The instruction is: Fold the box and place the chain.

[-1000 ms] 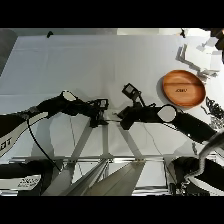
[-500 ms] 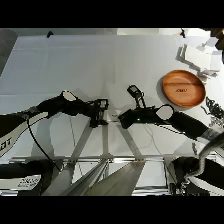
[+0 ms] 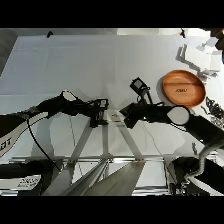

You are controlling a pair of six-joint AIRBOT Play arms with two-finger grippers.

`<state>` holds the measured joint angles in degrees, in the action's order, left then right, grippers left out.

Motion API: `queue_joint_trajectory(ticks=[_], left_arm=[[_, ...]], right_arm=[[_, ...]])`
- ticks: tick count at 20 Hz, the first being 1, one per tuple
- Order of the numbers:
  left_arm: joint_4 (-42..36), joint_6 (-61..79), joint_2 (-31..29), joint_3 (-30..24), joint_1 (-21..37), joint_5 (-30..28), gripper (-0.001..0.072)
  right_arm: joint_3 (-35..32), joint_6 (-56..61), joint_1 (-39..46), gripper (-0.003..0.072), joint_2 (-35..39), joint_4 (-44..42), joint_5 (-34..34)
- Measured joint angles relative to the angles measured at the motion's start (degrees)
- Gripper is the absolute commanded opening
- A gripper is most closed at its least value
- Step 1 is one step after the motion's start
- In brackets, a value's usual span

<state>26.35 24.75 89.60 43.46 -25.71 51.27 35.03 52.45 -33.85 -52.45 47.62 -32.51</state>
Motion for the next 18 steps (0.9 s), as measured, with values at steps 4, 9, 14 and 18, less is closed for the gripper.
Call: queue_joint_trajectory(ticks=[4,9,14,18], left_arm=[[0.02,0.07,0.0,0.0,0.0,0.0,0.0345],[0.02,0.07,0.0,0.0,0.0,-0.02,0.0345],[0.02,0.07,0.0,0.0,-0.02,-0.02,0.0345],[-0.02,0.04,0.0,0.0,-0.02,-0.02,0.0345]], right_arm=[[0.22,19.12,-0.02,0.001,7.06,22.43,-5.7],[0.24,41.88,0.0,0.001,10.14,49.55,-23.93],[0.2,54.42,5.05,0.0007,10.78,65.05,-32.41],[0.13,57.31,18.95,0.0007,10.86,68.13,-31.65]])
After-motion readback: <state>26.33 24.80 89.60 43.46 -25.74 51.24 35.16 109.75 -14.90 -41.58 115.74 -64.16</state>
